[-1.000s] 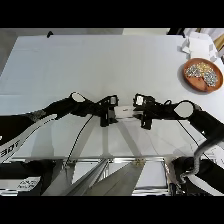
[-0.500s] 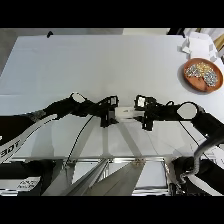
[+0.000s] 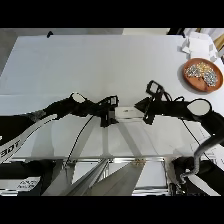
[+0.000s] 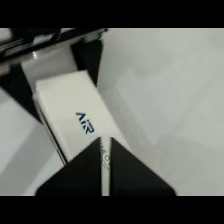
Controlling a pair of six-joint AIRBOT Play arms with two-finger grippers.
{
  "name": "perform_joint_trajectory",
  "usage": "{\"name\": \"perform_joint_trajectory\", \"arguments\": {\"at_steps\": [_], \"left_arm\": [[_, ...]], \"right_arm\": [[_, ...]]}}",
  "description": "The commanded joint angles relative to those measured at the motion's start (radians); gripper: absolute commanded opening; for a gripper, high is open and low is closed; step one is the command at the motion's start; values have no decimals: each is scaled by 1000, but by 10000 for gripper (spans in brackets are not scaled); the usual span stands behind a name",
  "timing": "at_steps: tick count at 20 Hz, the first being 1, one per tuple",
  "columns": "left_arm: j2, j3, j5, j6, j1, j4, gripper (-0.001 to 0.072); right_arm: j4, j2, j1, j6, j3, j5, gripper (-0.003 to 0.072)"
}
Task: Fold the box and place the chain.
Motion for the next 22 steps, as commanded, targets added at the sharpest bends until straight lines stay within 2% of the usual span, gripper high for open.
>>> {"name": "perform_joint_trajectory", "arguments": {"at_steps": [1, 7, 22], "left_arm": [[0, 0, 0, 0, 1, 1, 85], [0, 0, 0, 0, 1, 0, 85], [0, 0, 0, 0, 1, 0, 85]], "right_arm": [[167, -21, -121, 12, -1, 149, 12], [294, -197, -130, -135, -39, 252, 12], [293, -202, -130, -208, -112, 200, 11]]}}
